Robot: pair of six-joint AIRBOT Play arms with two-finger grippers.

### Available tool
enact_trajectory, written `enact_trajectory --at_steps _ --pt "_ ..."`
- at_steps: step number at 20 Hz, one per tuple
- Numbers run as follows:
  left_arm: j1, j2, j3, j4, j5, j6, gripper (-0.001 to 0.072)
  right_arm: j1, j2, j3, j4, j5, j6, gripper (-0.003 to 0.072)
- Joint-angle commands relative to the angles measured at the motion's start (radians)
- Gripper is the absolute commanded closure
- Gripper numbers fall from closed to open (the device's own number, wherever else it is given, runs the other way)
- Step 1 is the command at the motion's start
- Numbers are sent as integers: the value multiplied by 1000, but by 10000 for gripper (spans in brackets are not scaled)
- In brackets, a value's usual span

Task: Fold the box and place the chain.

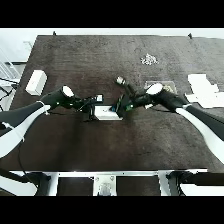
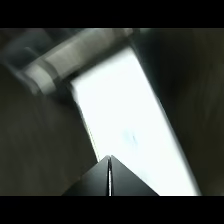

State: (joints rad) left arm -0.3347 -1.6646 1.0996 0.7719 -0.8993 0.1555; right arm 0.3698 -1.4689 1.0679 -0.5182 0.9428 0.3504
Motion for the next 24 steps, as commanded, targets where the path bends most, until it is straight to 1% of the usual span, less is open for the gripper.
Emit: enact_trajectory --at_steps 1,3,5,8,11,14,15,17,20,21,22,24 --pt "1 0 0 2 2 2 234 -26 200 11 63 -83 -8 678" --pt "1 0 0 2 1 2 235 -50 325 -6 62 -132 44 678" --pt "1 0 0 1 2 2 234 -63 443 -69 54 -210 74 678" --pt "1 0 0 -24 0 2 234 -62 603 -245 19 -369 106 678" --pt "1 0 0 -24 1 2 235 -62 722 -446 20 -482 111 678" --pt "1 0 0 -24 0 2 234 -62 789 -620 21 -580 145 677" --pt "1 0 0 -24 1 2 234 -62 800 -658 21 -595 144 677" --pt "1 0 0 -24 1 2 235 -62 806 -699 21 -603 144 677" --pt "1 0 0 -24 -2 2 237 -62 806 -703 20 -604 143 676" --pt "1 0 0 -29 0 -13 321 -62 806 -703 20 -604 143 676" --pt "1 2 1 -31 -9 -45 698 -62 806 -703 20 -604 143 676" --pt "2 25 0 -23 -36 -92 690 -62 806 -703 20 -608 143 676"
